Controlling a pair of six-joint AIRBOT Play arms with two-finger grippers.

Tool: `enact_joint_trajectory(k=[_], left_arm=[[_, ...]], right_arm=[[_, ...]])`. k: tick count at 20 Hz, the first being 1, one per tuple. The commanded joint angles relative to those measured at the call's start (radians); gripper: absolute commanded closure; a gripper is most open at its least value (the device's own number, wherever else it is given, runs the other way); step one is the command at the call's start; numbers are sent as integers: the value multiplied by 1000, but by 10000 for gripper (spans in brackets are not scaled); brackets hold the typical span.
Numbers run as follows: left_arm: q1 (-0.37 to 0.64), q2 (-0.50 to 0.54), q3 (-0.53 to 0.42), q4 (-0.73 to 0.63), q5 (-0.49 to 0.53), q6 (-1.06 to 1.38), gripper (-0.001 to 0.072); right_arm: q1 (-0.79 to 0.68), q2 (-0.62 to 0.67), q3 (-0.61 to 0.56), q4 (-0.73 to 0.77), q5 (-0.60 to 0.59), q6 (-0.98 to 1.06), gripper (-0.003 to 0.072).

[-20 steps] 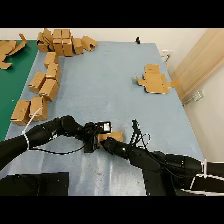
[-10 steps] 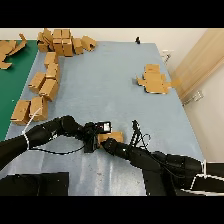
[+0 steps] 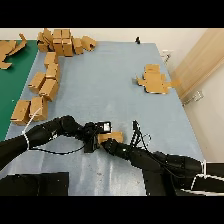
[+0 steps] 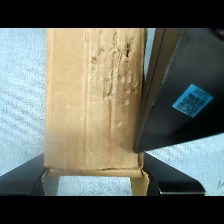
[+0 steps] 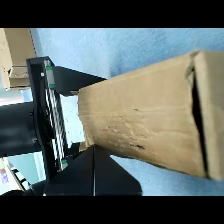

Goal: Fold the box.

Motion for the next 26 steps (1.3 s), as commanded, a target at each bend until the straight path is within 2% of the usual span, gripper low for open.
enact_joint_trajectory(k=[1, 9, 14, 18, 21, 23, 26], left_arm=[[0, 0, 1, 0, 0, 0, 185], [0, 0, 1, 0, 0, 0, 184], [0, 0, 1, 0, 0, 0, 184], [0, 0, 1, 0, 0, 0, 184], [0, 0, 1, 0, 0, 0, 185], [0, 0, 1, 0, 0, 0, 184], [0, 0, 1, 0, 0, 0, 184]], right_arm=[[-2, 0, -2, 1, 13, 0, 684], [-9, 64, -5, -3, 41, -32, 684], [-17, 89, -47, -3, 55, -32, 683], [-84, 193, -85, -18, 40, -139, 684], [-182, 263, -91, -18, -83, -269, 684], [-273, 283, -92, -43, -197, -297, 684], [-393, 285, -92, -101, -282, -297, 684]])
